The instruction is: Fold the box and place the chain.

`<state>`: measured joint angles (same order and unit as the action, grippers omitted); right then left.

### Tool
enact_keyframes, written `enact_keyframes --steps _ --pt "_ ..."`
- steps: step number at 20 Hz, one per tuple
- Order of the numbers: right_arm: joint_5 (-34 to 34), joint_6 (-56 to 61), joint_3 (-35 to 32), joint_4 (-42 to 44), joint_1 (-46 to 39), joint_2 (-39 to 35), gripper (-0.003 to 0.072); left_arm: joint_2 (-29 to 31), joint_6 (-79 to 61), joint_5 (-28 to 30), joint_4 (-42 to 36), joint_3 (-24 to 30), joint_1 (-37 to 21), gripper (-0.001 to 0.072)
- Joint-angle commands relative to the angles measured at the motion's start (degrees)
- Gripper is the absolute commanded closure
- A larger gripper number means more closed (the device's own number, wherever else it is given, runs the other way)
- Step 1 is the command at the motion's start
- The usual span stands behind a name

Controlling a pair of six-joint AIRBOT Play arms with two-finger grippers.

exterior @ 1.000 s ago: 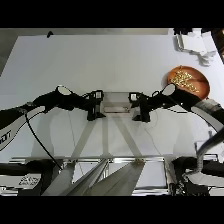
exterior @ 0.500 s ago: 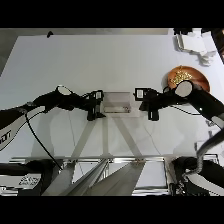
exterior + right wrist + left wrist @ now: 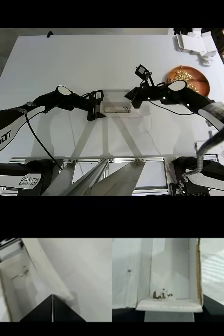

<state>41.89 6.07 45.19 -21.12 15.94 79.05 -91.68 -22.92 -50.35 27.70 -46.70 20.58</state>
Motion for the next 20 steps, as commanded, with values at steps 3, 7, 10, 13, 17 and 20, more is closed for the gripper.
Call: enact_keyframes --steps 3,7,10,13,17,20 --pt "-5.07 0.11 0.04 5.03 -0.02 6.88 0.0672 -0.02 -0.02 -0.02 0.02 0.02 0.00 0.0593" --pt "3.34 0.13 0.04 -1.33 -2.99 2.05 0.0671 -0.02 -0.02 -0.02 0.02 0.02 0.00 0.0593" --pt "8.33 -0.20 0.02 -10.54 -7.26 -4.76 0.0669 -0.02 -0.02 -0.02 0.02 0.02 0.00 0.0593" --pt "8.66 -0.52 -0.39 -20.70 -9.01 -8.68 0.0592 -0.02 -0.02 -0.02 0.02 0.02 0.00 0.0593" --pt "8.68 -9.35 -3.45 -25.86 -6.49 -7.26 0.0357 -0.02 -0.02 -0.04 0.02 0.02 0.00 0.0593" --pt "8.94 -18.38 -4.02 -24.61 -2.97 -5.35 0.0318 -0.02 -0.02 -0.02 0.02 0.02 0.00 0.0593"
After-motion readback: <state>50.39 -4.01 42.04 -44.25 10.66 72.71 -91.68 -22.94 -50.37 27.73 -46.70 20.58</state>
